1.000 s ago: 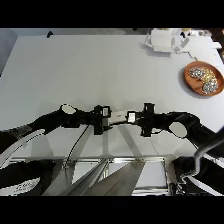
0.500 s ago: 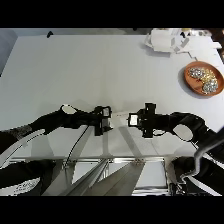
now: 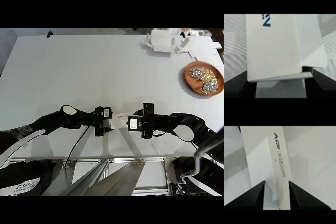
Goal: Fold the box and place the chain.
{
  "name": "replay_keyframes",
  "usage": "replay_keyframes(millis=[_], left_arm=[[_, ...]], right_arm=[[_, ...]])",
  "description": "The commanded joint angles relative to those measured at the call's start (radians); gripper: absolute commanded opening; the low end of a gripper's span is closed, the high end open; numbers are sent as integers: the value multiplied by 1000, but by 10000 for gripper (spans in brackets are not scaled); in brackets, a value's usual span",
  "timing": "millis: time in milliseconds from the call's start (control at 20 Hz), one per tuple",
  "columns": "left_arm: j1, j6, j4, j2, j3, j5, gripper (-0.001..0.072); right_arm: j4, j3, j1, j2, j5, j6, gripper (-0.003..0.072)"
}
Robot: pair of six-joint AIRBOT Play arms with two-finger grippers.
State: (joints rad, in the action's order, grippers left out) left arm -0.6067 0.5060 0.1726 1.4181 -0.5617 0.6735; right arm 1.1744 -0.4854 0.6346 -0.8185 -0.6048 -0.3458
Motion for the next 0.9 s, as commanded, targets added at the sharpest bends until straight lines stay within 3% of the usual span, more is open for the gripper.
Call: replay_keyframes(millis=[0, 150, 300, 600, 750, 850], left_arm=[[1, -1, 0, 0, 0, -3, 138], [1, -1, 0, 0, 0, -3, 138], [0, -1, 0, 0, 0, -3, 138], [0, -1, 0, 0, 0, -3, 138], [0, -1, 0, 0, 0, -3, 138], [0, -1, 0, 0, 0, -3, 138]], right_arm=[[-65, -1, 0, -21, -1, 108, 258], [-61, -1, 0, -53, 14, 121, 252], [-57, -18, 0, -51, 24, 120, 178], [-53, -38, 0, -49, 17, 119, 176], [-44, -38, 0, -55, -4, 119, 109], [-27, -38, 0, -81, 2, 118, 109]])
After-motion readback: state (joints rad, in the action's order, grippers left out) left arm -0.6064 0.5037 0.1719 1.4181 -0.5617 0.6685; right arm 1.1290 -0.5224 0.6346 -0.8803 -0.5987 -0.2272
